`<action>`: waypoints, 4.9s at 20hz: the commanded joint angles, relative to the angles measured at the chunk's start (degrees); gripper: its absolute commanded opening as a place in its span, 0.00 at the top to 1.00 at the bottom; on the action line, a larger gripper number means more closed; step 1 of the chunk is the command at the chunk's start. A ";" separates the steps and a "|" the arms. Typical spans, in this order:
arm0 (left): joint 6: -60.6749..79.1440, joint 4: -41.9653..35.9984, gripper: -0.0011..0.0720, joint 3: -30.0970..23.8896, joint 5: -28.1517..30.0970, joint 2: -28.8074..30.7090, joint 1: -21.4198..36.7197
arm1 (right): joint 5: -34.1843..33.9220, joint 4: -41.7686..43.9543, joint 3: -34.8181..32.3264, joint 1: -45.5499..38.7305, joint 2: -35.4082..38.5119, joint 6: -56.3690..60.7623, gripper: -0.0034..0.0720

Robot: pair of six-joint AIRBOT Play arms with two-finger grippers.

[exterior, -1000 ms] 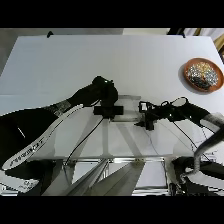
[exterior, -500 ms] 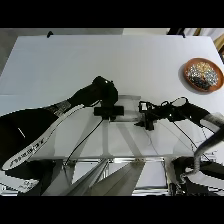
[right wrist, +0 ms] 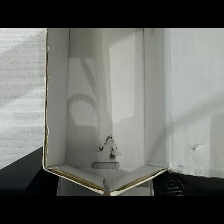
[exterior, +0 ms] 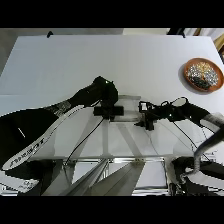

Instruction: Fold the box and place the chain.

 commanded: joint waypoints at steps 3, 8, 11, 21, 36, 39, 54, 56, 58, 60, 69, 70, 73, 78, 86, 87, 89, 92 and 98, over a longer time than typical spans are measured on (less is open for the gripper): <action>-0.04 1.20 0.98 0.04 0.70 0.04 0.00 | -0.02 0.00 0.07 0.04 -0.04 -0.02 0.53; -0.02 1.44 0.85 0.04 1.01 0.39 0.02 | 0.00 0.00 0.07 0.04 -0.04 -0.02 0.53; 0.00 1.62 0.46 0.04 0.90 0.96 0.02 | -0.02 0.00 0.07 0.04 -0.04 -0.02 0.53; 0.24 1.90 0.36 0.04 0.81 7.34 0.24 | -0.02 0.00 0.07 0.04 -0.02 -0.02 0.53; 76.59 0.66 0.46 -6.51 -8.35 39.54 23.17 | 0.00 0.00 0.07 0.04 -0.04 -0.02 0.53; 113.77 -20.11 0.19 -15.82 -8.70 41.40 31.08 | 0.00 0.00 0.07 0.04 -0.04 -0.02 0.53; 116.98 -28.13 0.14 -32.20 -21.14 23.26 17.18 | 0.00 0.00 0.07 0.04 -0.04 -0.02 0.53; 116.98 -28.04 0.13 -32.04 -21.27 23.28 15.04 | 0.00 0.00 0.07 0.04 -0.04 -0.02 0.53; 116.98 -26.84 0.12 -32.04 -21.22 23.26 14.67 | -0.02 0.00 0.07 0.04 -0.04 -0.02 0.53; 116.98 -26.10 0.11 -32.04 -21.49 23.28 14.19 | 0.00 0.00 0.07 0.04 -0.04 -0.02 0.53; 116.98 -27.87 0.03 -32.04 -26.45 22.36 15.61 | -0.02 0.00 0.07 0.04 -0.04 -0.02 0.53; 116.98 -28.41 0.04 -32.06 -25.44 22.40 16.02 | -0.02 0.00 0.07 0.04 -0.04 -0.02 0.53; 116.96 -29.09 0.15 -32.70 -20.83 24.74 17.75 | -0.02 0.00 0.07 0.04 -0.04 -0.02 0.53; 116.98 -28.83 0.21 -37.09 -23.69 34.27 23.80 | -0.02 0.00 0.07 0.04 -0.04 -0.02 0.53; 116.98 -32.70 0.03 -39.28 -33.68 31.30 21.62 | -0.02 0.00 0.07 0.04 -0.04 -0.02 0.53; 116.98 -32.72 0.03 -39.28 -34.36 31.10 20.57 | 0.00 0.00 0.07 0.04 -0.04 -0.02 0.53; 116.98 -32.68 0.03 -39.28 -36.28 31.21 18.38 | 0.00 0.00 0.07 0.04 -0.04 -0.02 0.53; 116.96 -32.68 0.03 -39.28 -38.77 31.21 16.13 | -0.02 0.00 0.07 0.04 -0.04 -0.02 0.53; 116.98 -28.26 0.03 -39.28 -40.00 30.23 16.63 | -0.02 0.00 0.07 0.04 -0.04 -0.02 0.53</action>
